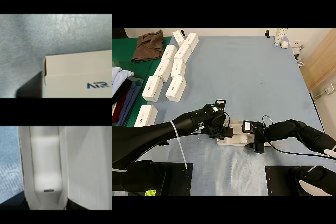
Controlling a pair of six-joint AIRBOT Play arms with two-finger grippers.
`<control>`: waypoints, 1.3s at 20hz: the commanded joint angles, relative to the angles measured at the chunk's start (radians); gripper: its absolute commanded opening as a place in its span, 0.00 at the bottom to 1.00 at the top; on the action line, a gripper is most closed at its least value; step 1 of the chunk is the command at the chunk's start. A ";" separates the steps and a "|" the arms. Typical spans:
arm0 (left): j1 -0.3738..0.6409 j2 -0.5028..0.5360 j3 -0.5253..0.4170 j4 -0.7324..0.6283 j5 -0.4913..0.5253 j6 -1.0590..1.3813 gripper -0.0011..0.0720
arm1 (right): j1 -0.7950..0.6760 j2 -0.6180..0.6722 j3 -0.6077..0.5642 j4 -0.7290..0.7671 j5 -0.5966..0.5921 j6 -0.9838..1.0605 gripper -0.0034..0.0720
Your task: Fold the box.
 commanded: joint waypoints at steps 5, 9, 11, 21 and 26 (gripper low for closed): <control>-0.004 -0.007 0.006 0.010 0.005 -0.032 0.04 | 0.001 0.001 0.001 0.000 0.002 -0.001 0.73; -0.004 -0.007 0.006 -0.027 0.003 -0.032 0.71 | 0.001 0.001 0.001 -0.001 0.002 -0.001 0.73; -0.004 -0.007 0.006 -0.031 0.003 -0.033 0.73 | 0.001 0.001 0.001 -0.001 0.002 -0.001 0.73; -0.004 -0.007 0.006 -0.018 0.008 -0.016 0.40 | 0.001 0.001 0.001 -0.001 0.002 -0.001 0.73; -0.004 -0.007 0.006 -0.002 0.011 0.004 0.14 | 0.001 0.001 0.001 -0.001 0.002 -0.001 0.73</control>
